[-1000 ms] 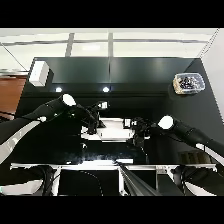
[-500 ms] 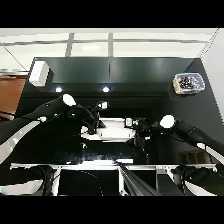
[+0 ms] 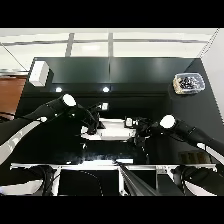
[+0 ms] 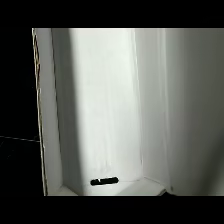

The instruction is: Fold the box and place the chain.

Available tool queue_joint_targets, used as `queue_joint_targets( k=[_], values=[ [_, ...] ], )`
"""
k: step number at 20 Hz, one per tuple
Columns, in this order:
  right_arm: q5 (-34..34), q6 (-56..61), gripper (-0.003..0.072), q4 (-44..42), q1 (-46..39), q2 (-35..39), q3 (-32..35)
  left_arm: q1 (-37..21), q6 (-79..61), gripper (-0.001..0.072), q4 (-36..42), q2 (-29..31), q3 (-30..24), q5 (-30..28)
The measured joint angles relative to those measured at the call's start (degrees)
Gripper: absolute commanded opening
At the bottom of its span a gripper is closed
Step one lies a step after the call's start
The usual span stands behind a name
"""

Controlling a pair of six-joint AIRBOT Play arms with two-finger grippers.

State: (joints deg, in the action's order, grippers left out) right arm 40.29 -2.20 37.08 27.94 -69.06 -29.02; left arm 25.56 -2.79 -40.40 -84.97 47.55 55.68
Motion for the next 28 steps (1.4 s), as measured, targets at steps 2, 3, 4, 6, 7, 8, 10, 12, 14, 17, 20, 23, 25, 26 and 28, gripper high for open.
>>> queue_joint_targets(
  k=[2, 3, 4, 6, 7, 8, 10, 12, 14, 17, 20, 23, 25, 26, 28],
  values=[
    [-0.85, -0.13, 0.0491, 0.04, 0.0, 0.0, 0.0, -0.04, 1.22, 0.0609, 0.48, 0.61, 0.59, 0.04],
    [-1.64, -0.17, 0.0491, 0.15, 0.0, 0.0, 0.0, -0.02, 1.79, 0.0697, 0.15, 1.07, 0.96, 0.68],
    [-2.27, -0.24, 0.0491, 0.17, 0.0, 0.0, 0.02, -0.02, 2.99, 0.0698, -0.04, 1.73, 1.46, 0.76],
    [-3.96, -0.2, 0.0491, 0.22, 0.0, 0.0, 0.02, -0.04, 6.34, 0.0694, -2.62, 3.39, 2.25, 2.21],
    [-4.52, 0.04, 0.0491, 0.09, 0.0, 0.0, 0.02, -0.04, 8.68, 0.0682, -3.91, 4.39, 2.58, 2.67],
    [-4.74, 0.07, 0.0491, -0.02, 0.0, 0.0, 0.02, -0.04, 11.43, 0.0583, -6.34, 5.57, 2.86, 3.63],
    [-5.14, 0.2, 0.0491, -0.09, 0.0, 0.0, 0.02, -0.04, 16.68, 0.0373, -11.04, 7.96, 3.17, 5.25],
    [-5.42, 0.24, 0.0491, -0.13, 0.0, 0.0, 0.02, -0.04, 21.14, 0.0028, -15.93, 10.51, 3.32, 7.63],
    [-5.57, 0.15, 0.0491, -0.13, 0.0, 0.0, 0.02, -0.04, 24.11, 0.0024, -19.34, 12.76, 3.41, 10.1],
    [-5.7, 0.02, 0.0491, -0.11, 0.0, 0.0, 0.02, -0.04, 30.64, 0.0023, -22.25, 15.17, 3.37, 13.84],
    [-5.46, -0.13, 0.0491, -0.07, 0.0, 0.0, 0.02, -0.04, 37.99, 0.0022, -23.52, 16.39, 2.51, 17.49],
    [-4.39, -0.33, 0.0491, 0.0, 0.0, 0.0, 0.02, -0.2, 42.27, 0.0023, -21.38, 18.38, 0.44, 19.65],
    [-3.85, -0.55, 0.0491, 0.13, 0.0, 0.0, 0.02, -0.52, 43.21, 0.0024, -13.88, 20.17, -2.12, 19.89],
    [-3.61, -0.59, 0.0491, 0.13, -0.02, 0.0, 0.0, -0.66, 43.43, 0.0024, -8.92, 20.79, -3.72, 19.91],
    [-3.34, -0.66, 0.0491, 0.13, -0.02, 0.0, 0.0, -0.63, 43.78, 0.0025, -0.52, 21.44, -6.4, 19.43]
  ],
)
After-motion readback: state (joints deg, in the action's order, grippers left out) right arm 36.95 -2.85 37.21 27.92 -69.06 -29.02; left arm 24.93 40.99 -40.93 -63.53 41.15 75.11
